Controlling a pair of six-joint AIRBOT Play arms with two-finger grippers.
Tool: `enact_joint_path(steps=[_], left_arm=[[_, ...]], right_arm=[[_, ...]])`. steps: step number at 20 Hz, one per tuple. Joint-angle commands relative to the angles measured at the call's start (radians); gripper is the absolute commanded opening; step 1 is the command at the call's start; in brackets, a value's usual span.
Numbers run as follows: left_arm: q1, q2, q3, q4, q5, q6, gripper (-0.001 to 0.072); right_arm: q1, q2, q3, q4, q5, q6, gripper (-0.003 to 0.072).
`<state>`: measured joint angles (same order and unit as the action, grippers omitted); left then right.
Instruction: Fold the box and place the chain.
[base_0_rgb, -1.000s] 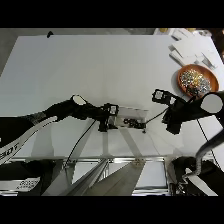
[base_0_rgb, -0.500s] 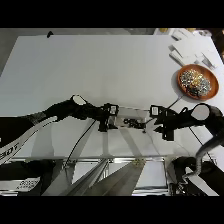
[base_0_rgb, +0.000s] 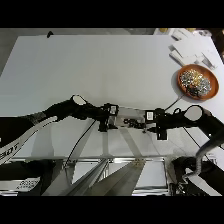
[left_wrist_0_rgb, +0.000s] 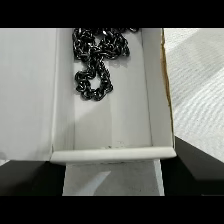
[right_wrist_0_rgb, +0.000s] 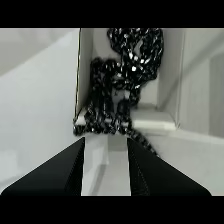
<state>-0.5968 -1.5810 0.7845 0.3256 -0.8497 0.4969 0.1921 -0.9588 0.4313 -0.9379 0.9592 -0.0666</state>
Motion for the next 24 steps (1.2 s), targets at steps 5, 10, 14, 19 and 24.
enact_joint_path(steps=[5, 10, 14, 19, 24], left_arm=[[0.001, 0.000, 0.001, 0.000, 0.000, 0.000, 0.0038], [0.001, 0.000, 0.001, 0.000, 0.000, 0.000, 0.0038], [0.001, 0.000, 0.001, 0.000, 0.000, 0.000, 0.0038], [0.001, 0.000, 0.001, 0.000, 0.000, 0.000, 0.0038], [0.001, 0.000, 0.001, 0.000, 0.000, 0.000, 0.0038]], right_arm=[[0.002, -0.005, -0.002, 0.064, -0.009, -0.047, 0.0241], [0.002, -0.008, -0.002, 0.050, -0.002, -0.034, 0.0049], [0.001, -0.007, -0.002, 0.014, -0.003, 0.031, 0.0017], [0.001, 0.092, -0.002, -0.139, -0.018, 0.180, 0.0017], [0.001, 0.241, -0.002, -0.148, -0.032, 0.346, 0.0017]])
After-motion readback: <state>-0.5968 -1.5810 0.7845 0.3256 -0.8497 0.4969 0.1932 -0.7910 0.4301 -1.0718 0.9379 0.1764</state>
